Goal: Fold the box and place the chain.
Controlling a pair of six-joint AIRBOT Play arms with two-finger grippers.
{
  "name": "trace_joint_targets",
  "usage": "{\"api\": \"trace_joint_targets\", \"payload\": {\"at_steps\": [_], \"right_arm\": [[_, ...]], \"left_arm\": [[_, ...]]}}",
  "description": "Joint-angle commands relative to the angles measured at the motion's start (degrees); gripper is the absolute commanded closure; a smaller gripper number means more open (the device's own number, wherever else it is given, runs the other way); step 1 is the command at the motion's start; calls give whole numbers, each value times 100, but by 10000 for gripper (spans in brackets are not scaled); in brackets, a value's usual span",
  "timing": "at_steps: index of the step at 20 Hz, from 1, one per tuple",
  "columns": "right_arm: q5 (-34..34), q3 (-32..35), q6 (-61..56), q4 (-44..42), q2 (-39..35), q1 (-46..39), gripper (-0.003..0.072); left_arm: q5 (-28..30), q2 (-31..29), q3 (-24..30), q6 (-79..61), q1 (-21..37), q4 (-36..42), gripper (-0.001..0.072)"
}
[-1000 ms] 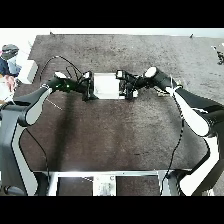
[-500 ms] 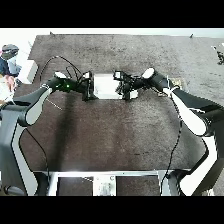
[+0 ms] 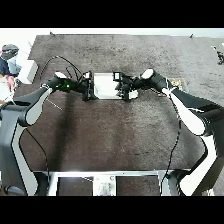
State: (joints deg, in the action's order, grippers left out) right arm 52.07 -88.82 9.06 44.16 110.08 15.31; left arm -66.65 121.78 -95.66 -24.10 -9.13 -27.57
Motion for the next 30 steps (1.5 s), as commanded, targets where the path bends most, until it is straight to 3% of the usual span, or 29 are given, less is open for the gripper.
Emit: {"api": "trace_joint_targets", "payload": {"at_steps": [1, 3, 5, 6, 7, 9, 12, 14, 22, 30], "right_arm": [[2, 2, 37, 59, 4, -2, -27], [4, 2, 15, 59, 4, -4, 92], [20, 2, -24, 63, -9, -4, 133], [13, 2, -188, 120, -44, -4, 349], [17, 2, -411, 238, -96, -15, 412], [59, 2, -1082, 872, -254, -42, 638], [297, 2, -2277, 1985, -614, -66, 654], [376, 2, -2949, 2295, -828, -195, 654], [1152, 96, -6118, 968, -1008, -1414, 672], [1060, 227, -7224, 957, -372, -1587, 672]], "left_arm": [[0, 0, 0, 4, 0, 0, 421], [2, 0, 0, 4, 0, 0, 421], [0, 0, 0, 4, 0, 0, 421], [0, 0, 0, 4, 0, 0, 421], [0, 0, 0, 4, 0, 0, 421], [2, 0, 0, 4, 0, 0, 421], [2, 0, 0, 4, 0, 0, 421], [2, 0, 0, 4, 0, 0, 421], [2, 0, 0, 4, 0, 0, 421], [0, 0, 0, 7, 0, 0, 421]]}}
